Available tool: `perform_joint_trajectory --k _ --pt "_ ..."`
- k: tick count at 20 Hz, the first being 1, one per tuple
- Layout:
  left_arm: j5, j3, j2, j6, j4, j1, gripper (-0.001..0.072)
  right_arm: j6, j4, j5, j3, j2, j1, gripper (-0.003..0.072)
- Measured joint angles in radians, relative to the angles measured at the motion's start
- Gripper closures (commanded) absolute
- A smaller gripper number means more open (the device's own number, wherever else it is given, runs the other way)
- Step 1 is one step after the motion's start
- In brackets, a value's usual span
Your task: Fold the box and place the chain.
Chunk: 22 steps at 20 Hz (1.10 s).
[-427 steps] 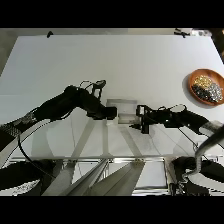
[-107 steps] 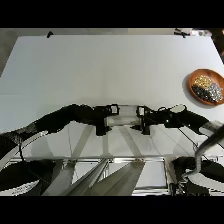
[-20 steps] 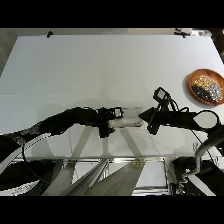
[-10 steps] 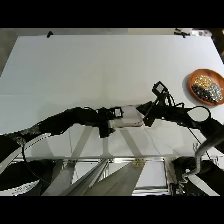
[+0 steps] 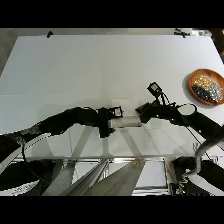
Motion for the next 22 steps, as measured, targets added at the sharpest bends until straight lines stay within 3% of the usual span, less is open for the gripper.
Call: perform_joint_trajectory --k 12,19,22 --pt "0.001 0.0 0.0 0.003 0.002 0.0 0.0698 0.155 -0.092 0.124 0.008 -0.01 0.0 0.067" --pt "0.0 0.0 0.0 0.002 0.002 0.0 0.0698 0.236 -0.137 0.162 0.121 0.115 0.0 0.0671" --pt "0.0 0.0 0.0 0.002 0.002 0.0 0.0698 0.253 -0.25 0.235 0.148 0.186 0.0 0.0671"
